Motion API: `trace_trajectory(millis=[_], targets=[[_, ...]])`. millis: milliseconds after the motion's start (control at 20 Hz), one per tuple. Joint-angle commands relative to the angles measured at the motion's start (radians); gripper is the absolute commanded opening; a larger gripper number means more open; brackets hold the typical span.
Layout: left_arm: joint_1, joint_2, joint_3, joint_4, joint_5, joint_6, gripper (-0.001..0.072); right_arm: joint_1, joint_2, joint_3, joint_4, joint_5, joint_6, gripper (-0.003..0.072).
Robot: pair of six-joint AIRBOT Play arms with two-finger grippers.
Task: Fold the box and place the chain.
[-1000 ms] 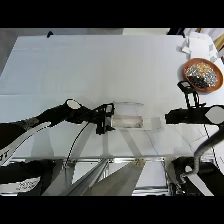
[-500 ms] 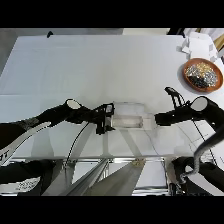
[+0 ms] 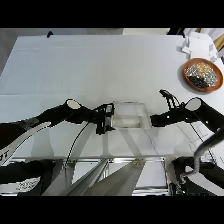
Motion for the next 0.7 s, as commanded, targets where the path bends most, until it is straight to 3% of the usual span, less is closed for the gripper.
trace_trajectory(millis=[0,100,200,500,650], targets=[[0.000,0.000,0.000,0.000,0.000,0.000,0.0135,0.001,0.010,-0.006,0.056,0.012,-0.025,0.0020],[0.000,0.000,0.000,0.000,0.000,0.001,0.0135,0.001,0.045,-0.006,0.078,0.021,-0.034,0.0065],[0.000,0.000,0.000,0.000,0.000,0.001,0.0135,0.001,0.098,-0.005,0.085,0.024,-0.037,0.0190],[0.000,0.000,0.000,0.000,0.000,0.000,0.0135,0.007,0.166,-0.005,0.137,0.075,-0.037,0.0204],[0.000,0.000,0.000,0.000,0.000,0.001,0.0135,0.082,0.166,-0.005,0.136,0.042,-0.035,0.0320]])
